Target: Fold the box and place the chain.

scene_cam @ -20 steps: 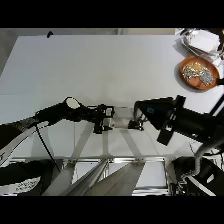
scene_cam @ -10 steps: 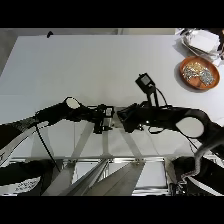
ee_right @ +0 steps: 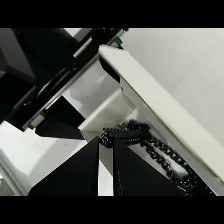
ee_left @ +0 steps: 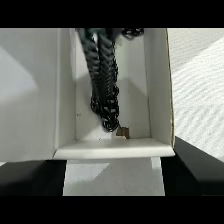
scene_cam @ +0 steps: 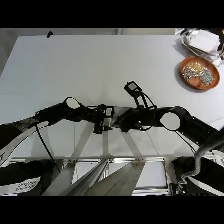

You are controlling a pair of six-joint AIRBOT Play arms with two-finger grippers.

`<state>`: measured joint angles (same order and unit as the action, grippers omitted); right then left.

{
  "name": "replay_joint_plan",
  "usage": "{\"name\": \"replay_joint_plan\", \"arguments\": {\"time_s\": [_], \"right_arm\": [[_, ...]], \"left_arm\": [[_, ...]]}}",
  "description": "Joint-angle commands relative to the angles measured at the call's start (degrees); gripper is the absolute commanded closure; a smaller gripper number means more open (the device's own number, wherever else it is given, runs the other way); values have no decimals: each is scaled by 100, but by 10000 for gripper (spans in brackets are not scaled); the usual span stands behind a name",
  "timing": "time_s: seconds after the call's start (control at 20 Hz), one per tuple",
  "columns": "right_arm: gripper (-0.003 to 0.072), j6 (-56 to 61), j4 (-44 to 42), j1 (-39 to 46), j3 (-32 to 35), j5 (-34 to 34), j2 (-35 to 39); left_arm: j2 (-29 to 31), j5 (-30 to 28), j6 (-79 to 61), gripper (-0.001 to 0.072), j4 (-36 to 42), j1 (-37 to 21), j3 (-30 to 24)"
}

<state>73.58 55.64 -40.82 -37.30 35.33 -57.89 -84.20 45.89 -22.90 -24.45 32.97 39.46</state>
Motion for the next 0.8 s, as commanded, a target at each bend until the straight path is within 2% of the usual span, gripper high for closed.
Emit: {"name": "replay_joint_plan", "arguments": {"time_s": [0.0,0.1,0.15,0.35,0.5,0.6,0.75], "right_arm": [[657,11,-50,-7,59,61,-162],[572,13,-109,-7,59,153,-299],[554,13,-157,-7,59,197,-332],[547,9,-350,-4,37,295,-212],[549,13,-251,181,37,734,407],[550,435,380,546,37,1405,960],[547,1438,2306,1121,39,2732,1593]], "left_arm": [[0,0,-2,397,0,-2,7],[0,0,-2,397,0,-2,7],[0,0,-2,397,-2,-2,7],[0,-2,-2,397,-2,-2,7],[0,0,-2,397,0,-2,7],[0,0,-2,397,0,-2,7],[0,0,-2,397,-2,-2,7]]}}
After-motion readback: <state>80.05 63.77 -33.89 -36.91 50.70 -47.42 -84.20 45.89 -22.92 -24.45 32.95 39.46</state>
